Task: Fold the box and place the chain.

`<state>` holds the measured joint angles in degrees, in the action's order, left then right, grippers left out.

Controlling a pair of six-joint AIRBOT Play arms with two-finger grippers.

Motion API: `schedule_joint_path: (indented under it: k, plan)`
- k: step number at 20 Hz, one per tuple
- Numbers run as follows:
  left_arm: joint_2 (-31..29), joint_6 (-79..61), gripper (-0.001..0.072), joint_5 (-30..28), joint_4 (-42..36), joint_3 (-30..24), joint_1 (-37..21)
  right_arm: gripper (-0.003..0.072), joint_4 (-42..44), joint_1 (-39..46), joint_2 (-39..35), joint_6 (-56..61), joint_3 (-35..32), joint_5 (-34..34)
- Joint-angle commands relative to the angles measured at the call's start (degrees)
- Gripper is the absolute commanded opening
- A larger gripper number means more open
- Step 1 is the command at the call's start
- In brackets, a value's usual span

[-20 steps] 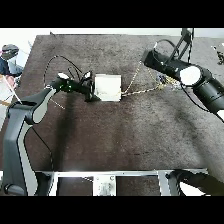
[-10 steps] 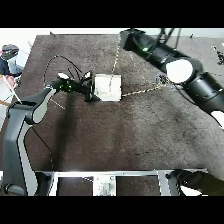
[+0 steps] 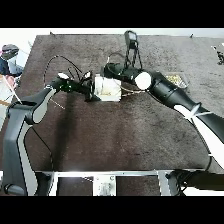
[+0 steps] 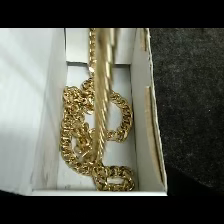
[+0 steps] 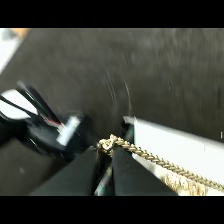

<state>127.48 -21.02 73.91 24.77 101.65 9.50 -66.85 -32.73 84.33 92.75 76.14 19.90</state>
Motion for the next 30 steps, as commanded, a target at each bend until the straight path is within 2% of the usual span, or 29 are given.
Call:
schedule_joint_path:
  k: [1, 6, 10, 12, 15, 20, 24, 25, 26, 30]
  plan:
    - [0.0, 0.0, 0.0455, 0.0, 0.0, 0.0, 0.0, 0.0353, 0.0, 0.5, 3.3, 0.2, -0.4, 2.9]
    - [0.0, 0.0, 0.0455, 0.0, 0.0, 0.0, 0.0, 0.0336, -12.2, 7.6, 2.2, 5.0, -1.0, 12.3]
    - [0.0, 0.0, 0.0455, 0.0, 0.0, 0.0, 0.0, 0.0336, -15.9, 18.8, 1.5, 11.7, -6.8, 15.6]
    - [0.0, 0.0, 0.0455, 0.0, 0.0, 0.0, 0.0, 0.0335, -15.8, 24.7, 1.6, 16.1, -10.5, 12.9]
    - [0.0, 0.0, 0.0455, 0.0, 0.0, 0.0, 0.0, 0.0336, -15.5, 30.5, 3.8, 19.8, -12.2, 10.8]
    - [0.0, 0.0, 0.0455, 0.0, 0.0, 0.0, 0.0, 0.0335, -14.2, 32.2, 7.6, 21.5, -12.2, 2.4]
    - [0.0, 0.0, 0.0455, 0.0, 0.0, 0.0, 0.0, 0.0334, -9.5, 32.2, 10.3, 21.7, -12.2, -4.3]
    - [0.0, 0.0, 0.0455, 0.0, 0.0, 0.0, 0.0, 0.0242, -9.2, 32.2, 10.9, 21.7, -12.2, -5.2]
    - [0.0, 0.0, 0.0455, 0.0, 0.0, 0.0, 0.0, 0.0113, -9.2, 32.2, 11.4, 21.7, -12.1, -6.1]
    - [0.0, 0.0, 0.0455, 0.0, 0.0, 0.0, 0.0, 0.0094, -7.7, 32.2, 13.2, 21.7, -12.1, -7.0]
